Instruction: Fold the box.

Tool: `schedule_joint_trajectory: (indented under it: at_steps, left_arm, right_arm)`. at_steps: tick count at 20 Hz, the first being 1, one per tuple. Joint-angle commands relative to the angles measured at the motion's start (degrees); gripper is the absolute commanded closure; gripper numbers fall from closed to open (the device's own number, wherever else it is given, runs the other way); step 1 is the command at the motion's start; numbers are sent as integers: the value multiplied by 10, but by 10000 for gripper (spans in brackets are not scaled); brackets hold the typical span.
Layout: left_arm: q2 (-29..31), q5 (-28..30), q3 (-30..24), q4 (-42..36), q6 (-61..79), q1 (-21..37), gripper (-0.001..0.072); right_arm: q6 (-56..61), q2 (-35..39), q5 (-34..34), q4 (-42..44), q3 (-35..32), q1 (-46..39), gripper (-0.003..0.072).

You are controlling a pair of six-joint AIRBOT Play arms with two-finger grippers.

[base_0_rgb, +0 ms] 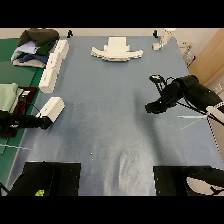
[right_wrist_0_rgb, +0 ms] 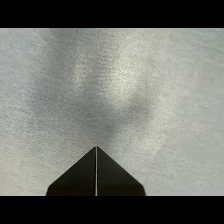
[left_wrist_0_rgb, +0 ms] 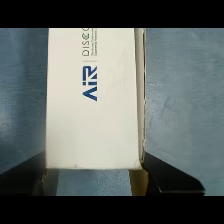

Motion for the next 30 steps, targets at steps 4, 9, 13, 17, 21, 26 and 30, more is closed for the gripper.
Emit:
schedule_joint_trajectory:
  at_steps: [4,9,13,17,21,26,30]
  left_arm:
    - [-34,35,23,0,3,38,211]
    - [-63,55,73,-3,8,65,211]
    - [-125,72,97,-62,39,62,211]
    - [-184,83,133,-82,40,62,211]
    - [-214,96,157,-108,64,61,210]
    - [-234,136,158,-107,85,12,210]
    - [-255,176,158,-107,73,-22,211]
  right_arm:
    - [0,0,0,0,0,0,678]
    - [0,0,0,0,0,0,678]
    - [0,0,0,0,0,0,678]
    - [0,0,0,0,0,0,678]
    - [0,0,0,0,0,0,678]
    - [0,0,0,0,0,0,678]
    - [0,0,0,0,0,0,678]
